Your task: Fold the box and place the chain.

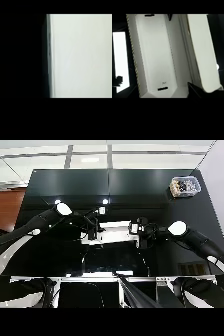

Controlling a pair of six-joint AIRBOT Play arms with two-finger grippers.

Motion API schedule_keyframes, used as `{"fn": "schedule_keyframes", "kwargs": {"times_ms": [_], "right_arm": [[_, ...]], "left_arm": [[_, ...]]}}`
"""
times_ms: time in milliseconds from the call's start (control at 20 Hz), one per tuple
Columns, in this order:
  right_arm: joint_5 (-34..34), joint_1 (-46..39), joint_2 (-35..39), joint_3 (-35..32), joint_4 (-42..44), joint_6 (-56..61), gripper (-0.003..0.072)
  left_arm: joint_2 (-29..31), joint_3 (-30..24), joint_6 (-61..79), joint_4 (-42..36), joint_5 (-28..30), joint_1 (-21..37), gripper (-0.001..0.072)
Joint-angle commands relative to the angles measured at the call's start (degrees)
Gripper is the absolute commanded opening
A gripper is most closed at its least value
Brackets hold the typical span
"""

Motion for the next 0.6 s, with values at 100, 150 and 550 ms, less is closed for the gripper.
{"fn": "schedule_keyframes", "kwargs": {"times_ms": [100, 150, 550], "right_arm": [[-1.11, -2.08, -0.04, 0.09, 0.90, 0.35, 0.0711], [-1.05, -2.32, -0.04, 0.09, 0.92, 0.44, 0.0711], [0.13, -2.38, -2.91, 0.39, 7.26, -7.28, 0.0711]], "left_arm": [[0.02, 0.74, 1.60, 2.23, -0.98, 0.31, 0.0022], [0.02, 0.74, 1.57, 2.23, -1.05, 0.46, 0.0022], [0.02, 0.74, 1.57, 2.23, -1.22, 0.17, 0.0022]]}}
